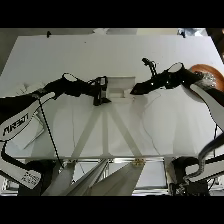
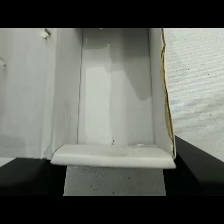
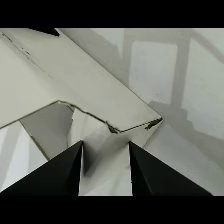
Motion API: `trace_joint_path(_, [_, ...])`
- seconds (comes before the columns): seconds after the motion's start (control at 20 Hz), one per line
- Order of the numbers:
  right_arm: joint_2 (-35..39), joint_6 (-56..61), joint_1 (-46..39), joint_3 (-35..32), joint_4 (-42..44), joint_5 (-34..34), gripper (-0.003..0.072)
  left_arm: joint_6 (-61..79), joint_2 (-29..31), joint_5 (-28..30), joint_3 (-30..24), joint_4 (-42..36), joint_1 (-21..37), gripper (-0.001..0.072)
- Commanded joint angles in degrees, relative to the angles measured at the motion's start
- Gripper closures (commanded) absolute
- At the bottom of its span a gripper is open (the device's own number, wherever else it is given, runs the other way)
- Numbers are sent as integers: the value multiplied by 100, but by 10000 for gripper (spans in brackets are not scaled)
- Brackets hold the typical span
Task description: Fold the box and place the chain.
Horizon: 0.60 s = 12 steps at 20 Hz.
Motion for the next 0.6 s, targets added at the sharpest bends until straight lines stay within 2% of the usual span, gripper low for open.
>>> trace_joint_path(0.0, [9, 651, 197, 2, -960, -404, 368, 4, 4, 4, -2, 2, -2, 385])
trace_joint_path(0.2, [39, 1812, 562, 2, -2170, -640, 370, 2, 4, 2, -2, 2, -2, 385])
trace_joint_path(0.4, [332, 2618, 909, 2, -2920, -1045, 371, 4, 2, 4, -2, 2, -2, 385])
trace_joint_path(0.55, [501, 2992, 1178, 4, -3119, -1086, 370, 4, 2, 2, -2, 2, -2, 385])
